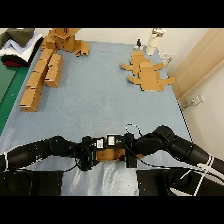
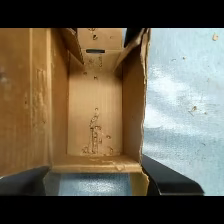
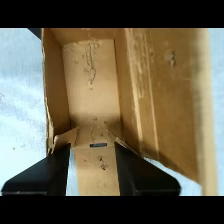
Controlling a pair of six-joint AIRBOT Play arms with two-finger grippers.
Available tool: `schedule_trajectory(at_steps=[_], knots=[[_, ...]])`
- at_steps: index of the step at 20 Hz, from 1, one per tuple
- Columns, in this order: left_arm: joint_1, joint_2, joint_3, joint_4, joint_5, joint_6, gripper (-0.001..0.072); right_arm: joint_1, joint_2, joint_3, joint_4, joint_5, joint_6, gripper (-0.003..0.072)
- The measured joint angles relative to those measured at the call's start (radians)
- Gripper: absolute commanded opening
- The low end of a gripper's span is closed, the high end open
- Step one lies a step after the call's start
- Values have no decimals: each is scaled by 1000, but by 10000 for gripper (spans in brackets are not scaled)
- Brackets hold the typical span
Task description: Fold the box.
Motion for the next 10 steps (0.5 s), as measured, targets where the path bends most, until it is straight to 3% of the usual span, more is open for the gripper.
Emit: schedule_trajectory(at_steps=[4, 8, 10], knots=[[-2, -3, 1, 6, 5, 8, 507, 4, -4, 4, 61, 38, 12, 438], [-3, -2, 2, 5, -2, 10, 507, 2, 5, 2, 18, -16, 59, 427], [-2, -2, 2, 2, 4, 6, 507, 0, 20, 2, -23, -43, 130, 305]])
